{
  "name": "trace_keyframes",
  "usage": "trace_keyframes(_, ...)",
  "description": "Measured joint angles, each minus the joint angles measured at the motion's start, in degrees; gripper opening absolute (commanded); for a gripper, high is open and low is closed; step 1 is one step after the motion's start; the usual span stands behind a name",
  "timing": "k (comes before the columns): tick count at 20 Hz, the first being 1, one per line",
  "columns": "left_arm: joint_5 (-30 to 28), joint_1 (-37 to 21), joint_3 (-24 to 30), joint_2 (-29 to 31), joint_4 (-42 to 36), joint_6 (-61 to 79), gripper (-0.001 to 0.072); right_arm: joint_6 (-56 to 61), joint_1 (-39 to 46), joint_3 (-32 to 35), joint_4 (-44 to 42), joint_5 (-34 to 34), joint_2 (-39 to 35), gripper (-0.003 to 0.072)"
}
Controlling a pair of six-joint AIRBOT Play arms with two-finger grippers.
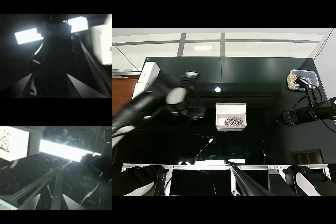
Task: Fold the box and place the chain.
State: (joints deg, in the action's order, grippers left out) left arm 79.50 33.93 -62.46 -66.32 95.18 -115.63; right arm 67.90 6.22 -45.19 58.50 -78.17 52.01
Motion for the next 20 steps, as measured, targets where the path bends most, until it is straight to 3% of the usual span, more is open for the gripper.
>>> trace_keyframes(2, -3.04, -8.31, 6.62, 5.66, -4.17, 1.53, 0.0508, 0.11, 0.00, 0.04, 0.02, 0.63, 0.00, 0.0335)
trace_keyframes(5, -11.04, -18.95, 18.14, 9.99, -25.31, 13.20, 0.0519, 0.50, 0.00, 0.04, 0.07, 2.05, 0.00, 0.0336)
trace_keyframes(7, -16.57, -21.92, 24.68, 10.08, -37.62, 27.21, 0.0540, 0.72, 0.00, 0.04, 0.07, 3.37, 0.00, 0.0336)
trace_keyframes(9, -19.96, -22.45, 29.05, 8.57, -44.24, 41.33, 0.0582, 0.87, 0.00, 0.04, 0.09, 4.22, 0.00, 0.0336)
trace_keyframes(10, -21.84, -22.43, 30.40, 7.23, -45.72, 46.90, 0.0714, 1.09, 0.00, 0.04, 0.11, 4.48, 0.00, 0.0336)
trace_keyframes(15, -26.91, -21.62, 31.28, 0.50, -49.48, 68.41, 0.0720, 1.84, 0.00, 0.04, 0.26, 6.16, 0.00, 0.0336)
trace_keyframes(20, -27.67, -16.61, 28.59, -2.05, -50.80, 99.89, 0.0720, 2.69, 0.00, 0.04, 0.28, 7.63, 0.00, 0.0336)
